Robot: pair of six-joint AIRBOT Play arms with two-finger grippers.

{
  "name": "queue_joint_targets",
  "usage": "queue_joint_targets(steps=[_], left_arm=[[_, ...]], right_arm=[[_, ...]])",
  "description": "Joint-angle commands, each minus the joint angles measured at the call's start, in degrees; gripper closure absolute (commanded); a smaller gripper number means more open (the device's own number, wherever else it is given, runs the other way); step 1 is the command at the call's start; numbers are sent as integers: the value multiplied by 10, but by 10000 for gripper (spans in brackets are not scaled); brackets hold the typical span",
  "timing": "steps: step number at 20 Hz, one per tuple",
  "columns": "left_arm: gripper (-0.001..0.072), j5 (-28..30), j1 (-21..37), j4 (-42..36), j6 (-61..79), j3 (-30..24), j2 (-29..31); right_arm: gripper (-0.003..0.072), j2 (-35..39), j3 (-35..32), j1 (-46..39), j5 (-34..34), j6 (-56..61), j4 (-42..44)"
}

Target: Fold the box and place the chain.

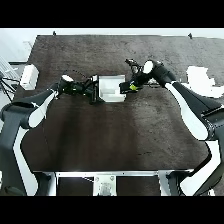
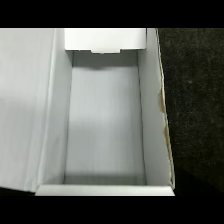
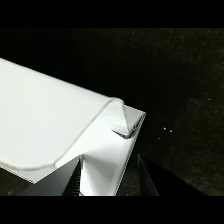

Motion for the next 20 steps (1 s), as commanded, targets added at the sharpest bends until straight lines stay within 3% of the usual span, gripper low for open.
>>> queue_joint_targets(steps=[1, 5, 11, 20], left_arm=[[253, 0, 0, 0, 0, 0, 0], [253, 0, 0, 0, 0, 0, 0], [253, 0, 0, 0, 0, 0, 0], [253, 0, 0, 0, 0, 0, 0]], right_arm=[[283, -1, 8, 16, 0, 64, -52], [283, -13, 37, 34, 7, 88, -67], [284, -57, 122, 52, 118, 126, -119], [295, -84, 131, 52, 127, 176, -157]])
